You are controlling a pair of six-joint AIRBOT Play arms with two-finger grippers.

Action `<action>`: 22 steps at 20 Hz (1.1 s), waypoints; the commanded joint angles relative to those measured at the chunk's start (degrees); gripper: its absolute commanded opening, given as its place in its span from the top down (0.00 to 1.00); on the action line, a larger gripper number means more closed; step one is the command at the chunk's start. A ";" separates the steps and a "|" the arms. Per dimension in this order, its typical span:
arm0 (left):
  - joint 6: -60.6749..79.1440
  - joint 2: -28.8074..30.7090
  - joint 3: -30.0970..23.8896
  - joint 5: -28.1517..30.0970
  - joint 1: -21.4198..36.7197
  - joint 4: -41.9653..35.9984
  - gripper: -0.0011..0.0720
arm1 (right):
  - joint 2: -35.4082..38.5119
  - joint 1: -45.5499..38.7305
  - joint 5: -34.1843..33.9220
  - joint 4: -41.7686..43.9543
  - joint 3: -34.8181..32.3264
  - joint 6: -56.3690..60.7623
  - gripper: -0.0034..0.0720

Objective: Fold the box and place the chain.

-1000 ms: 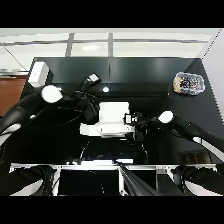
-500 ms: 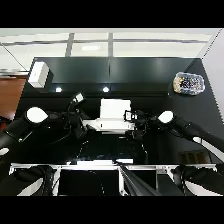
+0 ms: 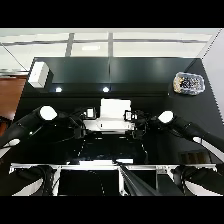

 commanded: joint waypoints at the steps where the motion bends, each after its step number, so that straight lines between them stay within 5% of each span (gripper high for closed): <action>1: 3.37 -3.52 2.51 -0.26 -0.48 -0.83 0.14 | 0.00 0.02 0.13 -0.02 -0.02 0.00 0.69; 6: 3.34 -6.56 3.87 -0.37 -2.56 -4.68 0.15 | 0.00 0.02 0.13 0.00 -0.02 0.00 0.69; 7: 3.34 -6.51 3.93 0.15 -3.04 -4.87 0.27 | 0.00 0.02 0.13 -0.02 -0.02 0.00 0.69; 8: 3.30 -6.49 3.93 -0.15 -3.06 -5.20 0.51 | 0.00 0.02 0.13 0.00 -0.02 0.00 0.69; 9: 3.30 -6.49 3.93 -0.70 -3.06 -5.29 0.65 | 0.00 0.02 0.13 0.00 -0.02 0.00 0.69; 10: 3.28 -6.49 3.93 -1.05 -3.06 -5.38 0.69 | 0.00 0.02 0.13 0.00 -0.02 0.00 0.69; 22: 3.80 -11.08 3.89 -0.59 -4.00 -21.09 0.69 | 0.00 0.02 0.13 0.00 -0.02 0.00 0.69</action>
